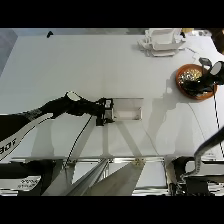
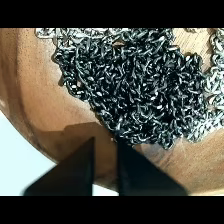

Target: Fold the box and place the chain.

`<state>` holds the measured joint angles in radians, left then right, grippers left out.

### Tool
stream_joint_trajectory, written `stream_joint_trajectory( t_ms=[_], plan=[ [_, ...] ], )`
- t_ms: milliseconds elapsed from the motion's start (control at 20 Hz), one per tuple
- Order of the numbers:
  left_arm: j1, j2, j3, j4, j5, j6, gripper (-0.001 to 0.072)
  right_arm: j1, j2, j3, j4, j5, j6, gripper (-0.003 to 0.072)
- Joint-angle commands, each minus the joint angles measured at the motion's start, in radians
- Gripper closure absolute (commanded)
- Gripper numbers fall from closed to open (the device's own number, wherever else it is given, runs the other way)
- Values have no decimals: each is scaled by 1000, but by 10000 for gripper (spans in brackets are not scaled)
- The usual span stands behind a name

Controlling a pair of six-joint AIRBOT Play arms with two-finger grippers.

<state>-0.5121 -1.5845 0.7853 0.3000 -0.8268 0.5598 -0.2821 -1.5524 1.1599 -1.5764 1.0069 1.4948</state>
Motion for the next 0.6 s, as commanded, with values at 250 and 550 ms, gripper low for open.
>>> stream_joint_trajectory(
  t_ms=[250, 550],
  plan=[
    [0, 0, 1, 0, 0, 0, 697, -1, 43, 0, -74, -14, -8, 664],
    [0, 0, 1, 0, 0, 0, 697, -26, 103, 0, -85, -57, -8, 420]
  ],
)
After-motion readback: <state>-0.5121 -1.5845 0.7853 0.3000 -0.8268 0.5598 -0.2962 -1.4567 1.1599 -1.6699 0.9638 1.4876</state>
